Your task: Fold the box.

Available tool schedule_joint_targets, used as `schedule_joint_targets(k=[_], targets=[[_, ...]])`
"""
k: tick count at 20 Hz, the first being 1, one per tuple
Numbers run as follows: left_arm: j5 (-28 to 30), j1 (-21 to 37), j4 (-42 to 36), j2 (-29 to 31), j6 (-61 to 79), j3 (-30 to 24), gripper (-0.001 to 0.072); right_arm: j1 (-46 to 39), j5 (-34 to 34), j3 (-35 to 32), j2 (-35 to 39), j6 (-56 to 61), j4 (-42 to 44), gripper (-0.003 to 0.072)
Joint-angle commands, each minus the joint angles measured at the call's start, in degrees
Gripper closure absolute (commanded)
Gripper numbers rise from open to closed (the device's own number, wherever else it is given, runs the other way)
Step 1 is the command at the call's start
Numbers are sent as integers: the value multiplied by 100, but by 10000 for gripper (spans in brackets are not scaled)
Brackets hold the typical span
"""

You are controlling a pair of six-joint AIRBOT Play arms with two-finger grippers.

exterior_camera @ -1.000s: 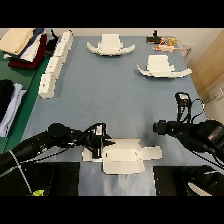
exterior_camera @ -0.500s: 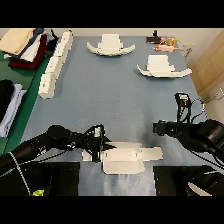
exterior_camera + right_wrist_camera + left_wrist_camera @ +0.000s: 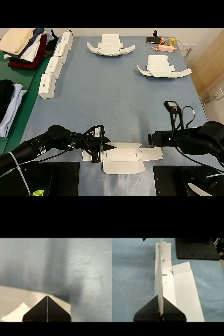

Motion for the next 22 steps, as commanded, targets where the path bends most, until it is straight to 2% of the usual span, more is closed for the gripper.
schedule_joint_targets(k=[1,3,6,8,9,10,11,15,22], targets=[[-11,4,7,-2,0,-4,693,476,-389,2,33,-870,791,685],[-17,4,9,-2,0,-2,693,1034,-629,-7,85,-872,787,685],[-9,4,7,-2,0,-2,694,2181,-560,-22,212,-1049,719,685],[-17,4,7,-2,0,-2,694,3145,-304,-31,210,-2070,632,683],[-15,4,7,-2,0,-2,693,3600,-44,-74,210,-2490,527,651],[-13,4,7,-2,0,-2,693,3934,262,-136,175,-2518,273,387],[-11,4,7,-2,0,-2,693,4205,564,-195,85,-2518,-59,155],[-20,2,7,-2,0,-4,694,4444,887,-234,-592,-2520,-979,138],[-15,4,7,-2,0,-2,693,4446,1178,-225,-1405,-2820,-901,138]])
